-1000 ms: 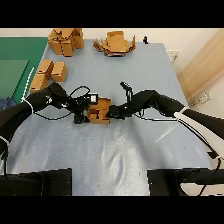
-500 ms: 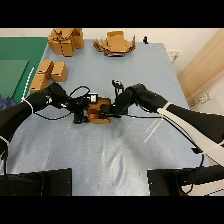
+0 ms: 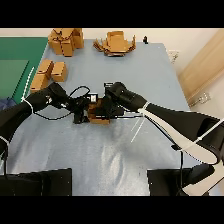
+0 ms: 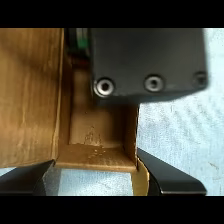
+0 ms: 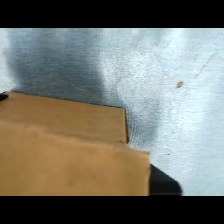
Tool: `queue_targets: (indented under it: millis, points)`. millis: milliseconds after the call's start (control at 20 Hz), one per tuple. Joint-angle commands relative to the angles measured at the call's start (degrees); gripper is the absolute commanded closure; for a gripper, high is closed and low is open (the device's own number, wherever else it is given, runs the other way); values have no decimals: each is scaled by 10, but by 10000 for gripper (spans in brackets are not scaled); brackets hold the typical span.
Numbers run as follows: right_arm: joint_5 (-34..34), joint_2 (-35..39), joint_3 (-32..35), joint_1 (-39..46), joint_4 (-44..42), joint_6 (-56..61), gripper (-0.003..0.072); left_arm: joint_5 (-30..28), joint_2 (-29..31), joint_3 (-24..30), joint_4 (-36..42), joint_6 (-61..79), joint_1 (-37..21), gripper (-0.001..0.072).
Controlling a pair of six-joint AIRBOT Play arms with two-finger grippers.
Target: Fold the box.
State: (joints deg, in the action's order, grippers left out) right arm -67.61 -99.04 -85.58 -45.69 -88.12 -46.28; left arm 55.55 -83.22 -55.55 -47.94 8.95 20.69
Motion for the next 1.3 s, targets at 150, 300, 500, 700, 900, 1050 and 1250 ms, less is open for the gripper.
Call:
queue_targets:
  millis: [150, 300, 500, 700, 900, 1050, 1250]
  points:
    - [-13, -12, -16, -5, 19, 23, 687, 0, 0, 0, 1, 0, 0, 314]
    - [-12, -12, -17, -5, 18, 23, 637, 0, 0, 0, 1, 0, 0, 314]
    - [-15, -12, -17, -5, 18, 23, 344, 0, 0, 0, 1, 0, 0, 314]
    - [-14, -13, -17, -3, 18, 23, 359, 0, 0, 0, 1, 0, 0, 314]
    - [-14, -13, -17, -3, 23, 23, 687, 0, 0, 0, 1, 0, 0, 314]
    - [-14, -13, -17, -3, 23, 21, 686, 1, 0, 0, 1, 0, 0, 314]
    - [-16, -12, -17, -3, 23, 17, 290, 1, 0, 0, 1, 0, 0, 314]
